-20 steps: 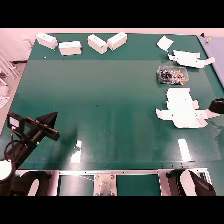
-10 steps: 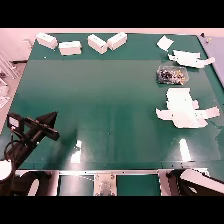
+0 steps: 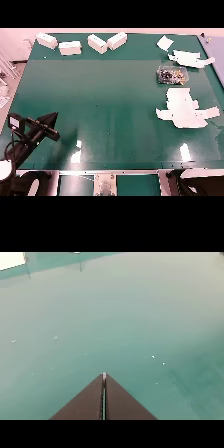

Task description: Fold the box and place the chain.

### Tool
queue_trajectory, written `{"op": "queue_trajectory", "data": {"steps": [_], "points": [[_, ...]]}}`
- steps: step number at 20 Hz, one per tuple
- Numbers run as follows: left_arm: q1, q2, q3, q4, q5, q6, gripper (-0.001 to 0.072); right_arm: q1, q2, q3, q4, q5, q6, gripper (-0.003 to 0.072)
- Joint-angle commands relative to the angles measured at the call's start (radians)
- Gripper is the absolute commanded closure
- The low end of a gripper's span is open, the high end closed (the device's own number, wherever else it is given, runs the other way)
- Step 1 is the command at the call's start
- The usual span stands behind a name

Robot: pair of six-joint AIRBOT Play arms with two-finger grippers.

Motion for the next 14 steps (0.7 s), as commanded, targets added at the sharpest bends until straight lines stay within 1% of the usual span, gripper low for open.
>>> {"op": "queue_trajectory", "data": {"steps": [1,4,7,10,14], "points": [[0.0,0.001,0.0,0.0,-0.024,0.0,0.0688,-0.003,-0.095,0.055,-0.044,0.02,-0.017,0.0261],[0.0,0.001,0.0,0.0,-0.047,0.0,0.0689,-0.005,-0.159,0.111,-0.011,0.02,-0.036,0.0261],[0.0,0.001,0.0,0.0,-0.054,0.0,0.0689,-0.006,-0.205,0.141,0.05,0.019,-0.075,0.0262],[0.0,0.001,0.0,-0.001,-0.077,0.0,0.0688,-0.006,-0.25,0.153,0.095,0.019,-0.101,0.0263],[0.0,0.001,0.0,0.0,-0.127,0.0,0.0689,-0.006,-0.302,0.153,0.103,0.011,-0.119,0.027]]}}
